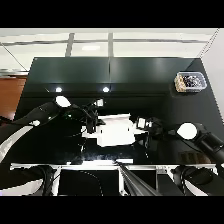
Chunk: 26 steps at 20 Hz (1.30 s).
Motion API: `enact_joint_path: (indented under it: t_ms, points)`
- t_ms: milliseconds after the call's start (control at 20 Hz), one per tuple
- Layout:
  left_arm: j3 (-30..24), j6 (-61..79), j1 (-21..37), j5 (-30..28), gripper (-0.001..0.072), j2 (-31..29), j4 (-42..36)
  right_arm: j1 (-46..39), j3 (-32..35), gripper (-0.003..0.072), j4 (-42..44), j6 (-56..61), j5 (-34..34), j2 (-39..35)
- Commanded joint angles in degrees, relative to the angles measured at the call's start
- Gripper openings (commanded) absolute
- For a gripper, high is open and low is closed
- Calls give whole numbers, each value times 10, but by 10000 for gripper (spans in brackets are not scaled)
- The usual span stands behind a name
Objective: Fold the box and place the chain.
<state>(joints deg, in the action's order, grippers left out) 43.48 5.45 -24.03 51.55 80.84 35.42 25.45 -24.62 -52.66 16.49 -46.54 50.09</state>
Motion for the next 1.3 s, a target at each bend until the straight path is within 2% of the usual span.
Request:
enact_joint_path:
  t_ms: [0, 250, 400, 550, 850, 1050, 1250]
  points:
    - [1, 5, 0, -3, 28, 2, 3, 29, 10, 684, -37, -20, 25, 25]
    - [1, 5, 0, -2, 28, 2, 3, 38, 10, 683, 85, -86, 51, 68]
    - [1, 5, 0, -1, 28, 2, 3, 69, 10, 684, 105, -89, 109, 70]
    - [1, 5, 0, -1, 28, 2, 3, 70, 7, 684, 108, -97, 108, 70]
    - [1, 4, 0, -1, 28, 2, 3, 64, -49, 684, 106, -107, 111, 70]
    - [1, 4, 0, 0, 28, 2, 3, 26, -59, 684, 109, -129, 127, 70]
    - [1, 4, 0, 0, 28, 2, 3, -1, -61, 684, 174, -183, 114, 84]
